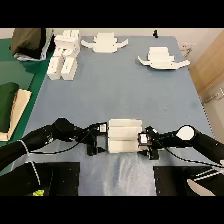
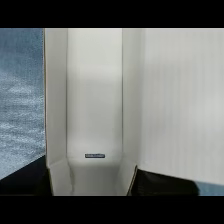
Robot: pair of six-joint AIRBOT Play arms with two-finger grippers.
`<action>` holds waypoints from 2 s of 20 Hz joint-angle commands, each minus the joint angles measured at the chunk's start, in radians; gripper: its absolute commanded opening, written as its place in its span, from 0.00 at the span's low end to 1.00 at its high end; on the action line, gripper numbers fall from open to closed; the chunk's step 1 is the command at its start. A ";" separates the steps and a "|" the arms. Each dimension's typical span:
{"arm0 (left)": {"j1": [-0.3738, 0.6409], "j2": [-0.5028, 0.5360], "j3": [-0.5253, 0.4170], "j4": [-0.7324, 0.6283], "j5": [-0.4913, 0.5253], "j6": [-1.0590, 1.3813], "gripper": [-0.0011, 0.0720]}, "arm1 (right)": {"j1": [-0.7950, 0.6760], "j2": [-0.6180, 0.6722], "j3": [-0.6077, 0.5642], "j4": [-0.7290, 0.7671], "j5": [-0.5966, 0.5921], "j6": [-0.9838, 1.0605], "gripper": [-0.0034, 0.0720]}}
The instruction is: Fold the box.
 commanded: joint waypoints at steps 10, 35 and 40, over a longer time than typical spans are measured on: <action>-0.084 -0.034 0.000 -0.093 0.024 0.035 0.95 | 0.000 0.000 0.000 0.000 0.000 0.000 0.66; -0.171 -0.043 0.006 -0.090 0.163 -0.031 0.62 | 0.000 0.000 0.000 0.000 0.000 0.000 0.66; -0.171 -0.043 0.006 -0.090 0.162 -0.031 0.68 | 0.000 0.000 0.000 0.000 0.000 0.000 0.66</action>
